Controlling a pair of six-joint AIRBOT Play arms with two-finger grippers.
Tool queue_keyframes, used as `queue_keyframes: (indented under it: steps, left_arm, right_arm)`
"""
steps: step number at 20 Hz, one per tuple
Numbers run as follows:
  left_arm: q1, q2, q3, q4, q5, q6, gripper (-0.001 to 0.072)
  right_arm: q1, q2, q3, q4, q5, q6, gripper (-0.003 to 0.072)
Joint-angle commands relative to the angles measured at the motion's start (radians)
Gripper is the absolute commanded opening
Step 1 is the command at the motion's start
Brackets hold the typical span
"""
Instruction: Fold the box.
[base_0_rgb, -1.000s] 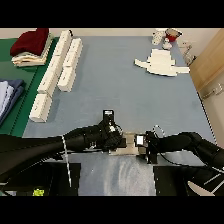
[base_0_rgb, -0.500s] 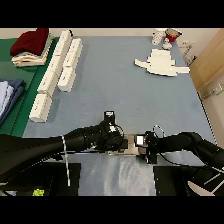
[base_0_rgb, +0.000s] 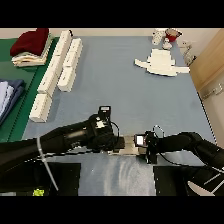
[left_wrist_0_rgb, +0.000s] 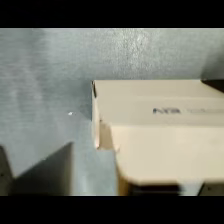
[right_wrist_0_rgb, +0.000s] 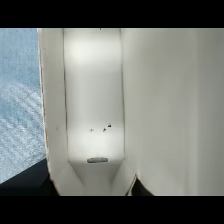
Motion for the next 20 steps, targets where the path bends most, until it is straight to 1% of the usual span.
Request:
queue_keyframes:
  steps: [1, 3, 5, 7, 9, 11, 12, 13, 14, 16, 17, 18, 20]
  left_arm:
    - [0.001, 0.108, 0.009, 0.011, -0.061, 0.087, 0.0012]
    - [0.002, 0.127, 0.01, 0.029, -0.061, 0.138, 0.0013]
    - [0.002, 0.126, 0.009, 0.065, -0.052, 0.139, 0.0013]
    - [0.003, 0.123, 0.009, 0.127, -0.017, 0.155, 0.0013]
    - [0.003, 0.121, 0.009, 0.182, 0.037, 0.221, 0.0013]
    - [0.002, 0.121, 0.01, 0.191, 0.078, 0.322, 0.0012]
    - [0.0, 0.121, 0.01, 0.189, 0.072, 0.384, 0.0012]
    - [-0.004, 0.127, 0.007, 0.161, 0.06, 0.462, 0.0011]
    - [0.013, 0.148, -0.004, 0.113, 0.059, 0.549, 0.0011]
    - [0.056, 0.227, -0.063, 0.055, 0.069, 0.738, 0.0009]
    - [0.092, 0.283, -0.109, 0.027, 0.082, 0.855, 0.0009]
    - [0.13, 0.334, -0.154, -0.013, 0.095, 0.995, 0.0011]
    - [0.229, 0.429, -0.249, -0.153, 0.115, 1.394, 0.0014]
  right_arm:
    - [0.001, 0.0, 0.001, 0.0, 0.0, 0.001, 0.0545]
    - [0.001, 0.0, 0.001, 0.0, 0.0, 0.001, 0.0545]
    - [0.001, 0.0, 0.001, 0.0, 0.0, 0.001, 0.0545]
    - [0.001, 0.0, 0.001, 0.0, 0.0, 0.001, 0.0545]
    - [0.001, 0.0, 0.001, 0.0, 0.0, 0.001, 0.0545]
    - [0.001, 0.0, 0.001, 0.0, 0.0, 0.001, 0.0545]
    - [0.001, 0.0, 0.001, 0.0, 0.0, 0.001, 0.0545]
    - [0.001, 0.0, 0.001, 0.0, 0.0, 0.001, 0.0545]
    - [0.001, 0.0, 0.001, 0.0, 0.0, 0.001, 0.0545]
    - [0.001, 0.0, 0.001, 0.0, 0.0, 0.001, 0.0545]
    - [0.001, 0.0, 0.001, 0.0, 0.0, 0.001, 0.0545]
    - [0.001, 0.0, 0.001, 0.0, 0.0, 0.001, 0.0545]
    - [0.001, 0.0, 0.001, 0.0, 0.0, 0.001, 0.0545]
